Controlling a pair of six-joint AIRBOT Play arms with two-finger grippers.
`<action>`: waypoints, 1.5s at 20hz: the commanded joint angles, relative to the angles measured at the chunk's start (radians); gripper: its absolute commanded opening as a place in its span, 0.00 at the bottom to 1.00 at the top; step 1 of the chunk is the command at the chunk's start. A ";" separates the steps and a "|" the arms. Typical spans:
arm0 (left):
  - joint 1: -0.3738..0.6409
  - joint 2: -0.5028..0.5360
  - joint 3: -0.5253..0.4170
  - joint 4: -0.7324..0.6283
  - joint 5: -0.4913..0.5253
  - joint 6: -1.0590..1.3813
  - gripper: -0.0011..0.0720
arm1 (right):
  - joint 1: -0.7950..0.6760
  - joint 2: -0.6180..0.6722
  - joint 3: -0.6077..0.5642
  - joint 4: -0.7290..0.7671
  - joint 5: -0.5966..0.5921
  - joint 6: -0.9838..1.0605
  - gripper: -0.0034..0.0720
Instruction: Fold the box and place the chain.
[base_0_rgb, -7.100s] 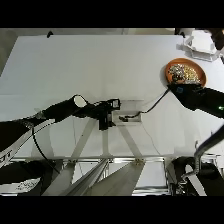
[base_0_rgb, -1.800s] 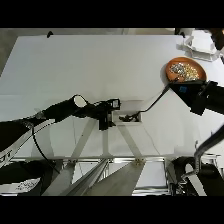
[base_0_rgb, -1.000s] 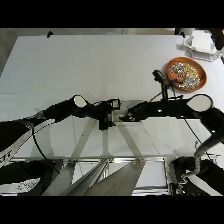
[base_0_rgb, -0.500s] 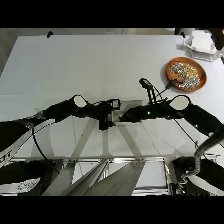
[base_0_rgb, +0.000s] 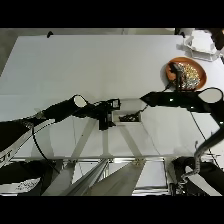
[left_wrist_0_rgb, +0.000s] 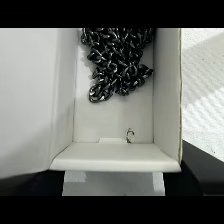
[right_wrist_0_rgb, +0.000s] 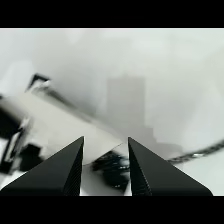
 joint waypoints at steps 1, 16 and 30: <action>0.000 0.001 0.000 0.000 0.000 0.000 0.58 | -0.193 -0.009 0.003 -0.137 -0.058 0.079 0.46; 0.000 0.001 0.000 0.000 0.000 0.000 0.58 | -0.123 -0.450 0.245 -0.566 -0.317 0.425 0.47; 0.000 0.001 0.000 0.000 0.000 0.000 0.58 | -0.119 -0.535 0.245 -0.593 -0.448 0.523 0.17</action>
